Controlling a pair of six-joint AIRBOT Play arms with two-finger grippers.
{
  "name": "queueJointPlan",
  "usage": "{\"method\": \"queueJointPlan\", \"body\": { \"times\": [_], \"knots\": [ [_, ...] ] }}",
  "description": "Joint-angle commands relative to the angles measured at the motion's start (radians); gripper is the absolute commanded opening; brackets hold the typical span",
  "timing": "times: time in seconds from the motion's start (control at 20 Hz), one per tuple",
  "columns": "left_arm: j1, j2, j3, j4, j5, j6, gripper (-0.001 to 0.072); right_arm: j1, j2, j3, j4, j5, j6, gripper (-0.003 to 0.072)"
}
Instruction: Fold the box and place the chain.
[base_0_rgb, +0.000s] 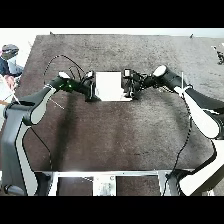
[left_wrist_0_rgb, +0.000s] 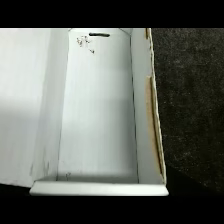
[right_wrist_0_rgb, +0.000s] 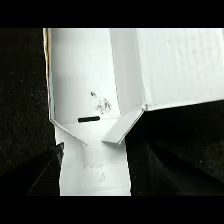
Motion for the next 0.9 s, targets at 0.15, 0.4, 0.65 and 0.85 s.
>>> {"method": "queueJointPlan", "body": {
  "times": [0.15, 0.4, 0.65, 0.85],
  "knots": [
    [0.0, 0.001, 0.0, 0.0, 0.0, 0.0, 0.0469, 0.029, -0.021, -0.002, 0.016, -0.015, -0.021, 0.0407],
    [0.0, 0.001, 0.0, 0.0, 0.0, 0.0, 0.0468, 0.034, -0.056, -0.002, 0.088, -0.014, -0.024, 0.0227],
    [0.0, 0.001, 0.0, 0.0, 0.0, 0.0, 0.0469, 0.061, -0.058, -0.002, 0.094, -0.042, -0.024, 0.0228],
    [0.0, 0.001, 0.0, 0.0, 0.0, 0.0, 0.0469, 0.084, -0.07, -0.002, 0.091, -0.057, -0.075, 0.0229]
  ]
}}
